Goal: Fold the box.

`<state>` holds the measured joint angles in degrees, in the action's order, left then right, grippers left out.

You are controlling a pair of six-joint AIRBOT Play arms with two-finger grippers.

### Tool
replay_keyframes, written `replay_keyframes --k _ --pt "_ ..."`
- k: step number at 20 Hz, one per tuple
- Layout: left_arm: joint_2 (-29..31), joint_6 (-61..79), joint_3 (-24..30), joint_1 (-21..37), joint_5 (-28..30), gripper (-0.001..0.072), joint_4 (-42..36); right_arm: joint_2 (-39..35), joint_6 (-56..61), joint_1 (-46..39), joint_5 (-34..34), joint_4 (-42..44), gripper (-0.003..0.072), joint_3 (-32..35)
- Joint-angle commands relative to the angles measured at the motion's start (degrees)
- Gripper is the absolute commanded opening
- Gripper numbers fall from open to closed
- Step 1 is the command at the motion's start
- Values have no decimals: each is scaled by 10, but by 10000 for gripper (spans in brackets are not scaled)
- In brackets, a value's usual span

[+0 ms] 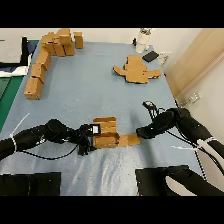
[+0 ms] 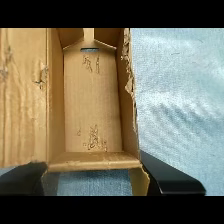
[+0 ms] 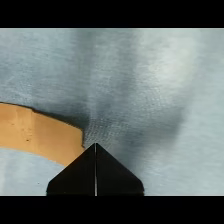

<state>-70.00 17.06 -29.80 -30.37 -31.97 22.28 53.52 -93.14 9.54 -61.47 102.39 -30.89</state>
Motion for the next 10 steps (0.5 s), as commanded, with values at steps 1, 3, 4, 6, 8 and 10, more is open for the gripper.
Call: replay_keyframes --k 1,3,4,6,8,10 --pt "0 0 0 0 0 526 0 8 -15 -6 14 29 4 12" --pt "0 0 0 0 0 526 0 8 -20 -6 13 28 4 13" --pt "0 0 0 0 0 526 0 8 -23 -6 10 29 4 13" --pt "0 0 0 0 0 526 0 8 -27 -6 -8 40 4 13" --pt "0 0 0 0 0 526 0 3 -47 -6 -35 80 4 13" --pt "0 0 0 0 0 526 0 -11 -67 -6 -53 118 4 13"
